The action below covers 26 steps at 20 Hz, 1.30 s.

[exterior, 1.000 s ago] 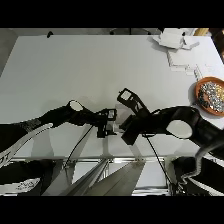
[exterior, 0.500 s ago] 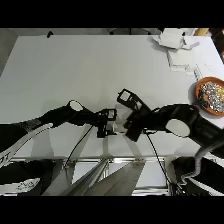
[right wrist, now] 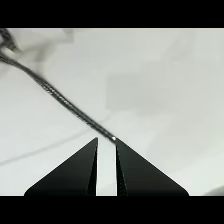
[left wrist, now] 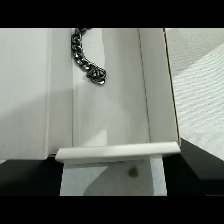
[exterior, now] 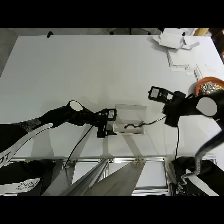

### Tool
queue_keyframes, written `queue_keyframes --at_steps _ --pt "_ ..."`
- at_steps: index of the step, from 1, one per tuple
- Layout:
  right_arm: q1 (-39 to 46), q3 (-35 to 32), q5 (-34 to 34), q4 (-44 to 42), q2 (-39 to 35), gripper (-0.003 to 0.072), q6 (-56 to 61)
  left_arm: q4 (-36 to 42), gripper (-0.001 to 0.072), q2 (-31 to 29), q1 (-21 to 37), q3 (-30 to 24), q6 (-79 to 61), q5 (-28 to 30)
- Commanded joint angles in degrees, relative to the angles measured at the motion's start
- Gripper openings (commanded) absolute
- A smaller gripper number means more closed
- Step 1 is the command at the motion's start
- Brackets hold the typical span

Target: Fold the box and place the chain.

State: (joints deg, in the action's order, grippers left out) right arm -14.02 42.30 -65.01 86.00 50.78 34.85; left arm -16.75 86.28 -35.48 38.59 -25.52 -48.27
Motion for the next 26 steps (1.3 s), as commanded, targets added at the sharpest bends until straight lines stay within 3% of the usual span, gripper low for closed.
queue_keyframes --at_steps 1,3,4,11,14,22,24,26 --pt "9.1 -0.2 1.9 1.1 5.6 0.0122 -15.3 0.0 0.0150 0.0 0.0 0.0 0.0 0.0" --pt "11.3 -0.5 2.9 1.3 8.9 0.0139 -21.2 0.0 0.0150 0.0 0.0 0.0 0.0 0.0" --pt "11.9 -1.0 4.4 1.2 10.4 0.0208 -23.1 0.0 0.0150 0.0 0.0 0.0 0.0 0.0" --pt "12.0 -7.5 13.0 -1.0 12.9 0.0203 -36.3 0.0 0.0150 0.0 0.0 0.0 0.0 0.0" --pt "12.0 -7.7 13.8 -4.9 13.7 0.0200 -39.6 0.0 0.0150 0.0 0.0 0.0 0.0 0.0" --pt "12.0 -7.9 13.4 -5.0 17.6 0.0199 -39.8 0.0 0.0150 0.0 0.0 0.0 0.0 0.0" --pt "12.0 -7.9 13.1 -5.0 17.6 0.0159 -39.8 0.0 0.0150 0.0 0.0 0.0 0.0 0.0" --pt "12.0 -7.9 11.5 -4.7 17.1 0.0037 -39.8 0.0 0.0150 0.0 0.0 0.0 0.0 0.0"
